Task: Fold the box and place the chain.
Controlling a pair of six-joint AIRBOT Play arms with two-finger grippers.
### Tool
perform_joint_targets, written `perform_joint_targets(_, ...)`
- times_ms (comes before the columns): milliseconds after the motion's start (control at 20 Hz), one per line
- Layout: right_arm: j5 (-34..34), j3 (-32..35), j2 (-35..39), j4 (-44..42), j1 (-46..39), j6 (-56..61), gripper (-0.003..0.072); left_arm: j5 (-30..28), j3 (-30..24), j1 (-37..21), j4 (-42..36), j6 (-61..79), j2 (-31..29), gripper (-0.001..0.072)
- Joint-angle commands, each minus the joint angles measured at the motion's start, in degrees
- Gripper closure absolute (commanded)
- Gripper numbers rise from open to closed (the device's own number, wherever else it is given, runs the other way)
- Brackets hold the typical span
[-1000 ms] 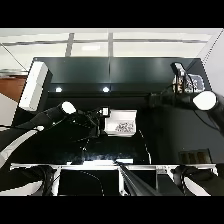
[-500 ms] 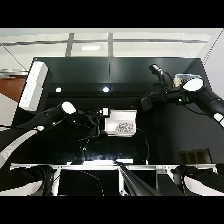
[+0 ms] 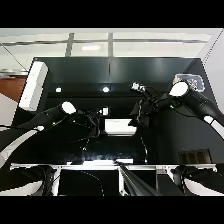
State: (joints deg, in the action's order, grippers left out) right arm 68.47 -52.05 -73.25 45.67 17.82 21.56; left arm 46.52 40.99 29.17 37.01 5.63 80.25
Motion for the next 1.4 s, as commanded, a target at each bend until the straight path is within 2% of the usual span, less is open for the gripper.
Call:
perform_joint_targets(0,-0.59,-0.04,1.99,3.08,1.07,-0.92,-0.0019,0.04,-0.02,0.07,0.07,0.15,0.04,0.0338)
perform_joint_targets(300,-0.35,1.95,8.52,9.2,2.49,4.2,-0.0018,0.22,-0.02,0.07,0.07,0.13,0.04,0.0338)
perform_joint_targets(500,-5.97,5.79,9.64,8.26,6.56,4.37,-0.0017,0.24,-0.02,0.07,0.04,0.13,0.04,0.0338)
perform_joint_targets(550,-8.04,6.19,9.64,8.09,7.89,4.37,0.004,0.24,-0.02,0.07,0.07,0.13,0.04,0.0338)
perform_joint_targets(750,-12.24,6.21,9.64,8.11,11.3,4.37,0.0041,0.22,-0.02,0.07,0.07,0.15,0.04,0.0338)
perform_joint_targets(800,-12.04,6.21,9.64,8.13,11.32,4.39,0.0128,0.22,-0.02,0.07,0.07,0.15,0.04,0.0338)
perform_joint_targets(1000,-11.96,6.21,9.64,8.15,11.32,4.39,0.0148,0.24,-0.02,0.07,0.07,0.13,0.09,0.0338)
perform_joint_targets(1100,-11.74,6.21,9.66,8.22,11.32,4.37,0.0266,0.22,-0.02,0.07,0.07,0.13,0.09,0.0338)
perform_joint_targets(1300,-11.74,6.21,9.66,9.25,11.32,4.39,0.0274,0.22,-0.02,0.07,0.07,0.13,0.09,0.0338)
perform_joint_targets(1350,-11.72,6.21,9.66,9.31,11.32,4.39,0.0349,0.22,-0.02,0.07,0.07,0.13,0.11,0.0338)
